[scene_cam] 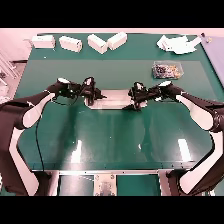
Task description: Fold the box and place the chain.
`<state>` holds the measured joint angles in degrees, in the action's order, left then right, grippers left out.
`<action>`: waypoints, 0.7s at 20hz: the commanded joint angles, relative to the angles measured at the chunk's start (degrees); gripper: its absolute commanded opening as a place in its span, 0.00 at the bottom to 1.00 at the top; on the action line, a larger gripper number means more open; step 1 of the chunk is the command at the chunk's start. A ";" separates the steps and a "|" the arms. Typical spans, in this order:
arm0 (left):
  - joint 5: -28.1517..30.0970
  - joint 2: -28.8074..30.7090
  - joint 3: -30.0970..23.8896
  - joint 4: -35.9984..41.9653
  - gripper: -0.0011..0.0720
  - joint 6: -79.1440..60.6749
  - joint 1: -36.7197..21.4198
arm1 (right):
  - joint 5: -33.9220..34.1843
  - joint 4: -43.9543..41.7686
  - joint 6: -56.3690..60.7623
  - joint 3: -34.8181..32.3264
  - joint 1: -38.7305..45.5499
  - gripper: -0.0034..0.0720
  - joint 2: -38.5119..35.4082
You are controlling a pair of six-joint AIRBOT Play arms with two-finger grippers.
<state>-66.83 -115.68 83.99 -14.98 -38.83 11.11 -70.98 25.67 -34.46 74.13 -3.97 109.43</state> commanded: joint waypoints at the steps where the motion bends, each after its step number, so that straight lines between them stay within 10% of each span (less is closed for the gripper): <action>1: 0.02 -0.04 0.04 -0.02 0.04 -0.02 0.02 | -1.31 -0.13 0.24 1.05 0.20 0.97 1.01; 14: 0.20 -0.04 0.04 0.00 0.04 -0.04 0.02 | -5.11 0.44 2.97 4.46 0.17 0.96 3.63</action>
<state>-66.67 -115.70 83.99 -14.98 -38.85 11.11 -75.40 25.93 -32.12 78.11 -3.77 112.73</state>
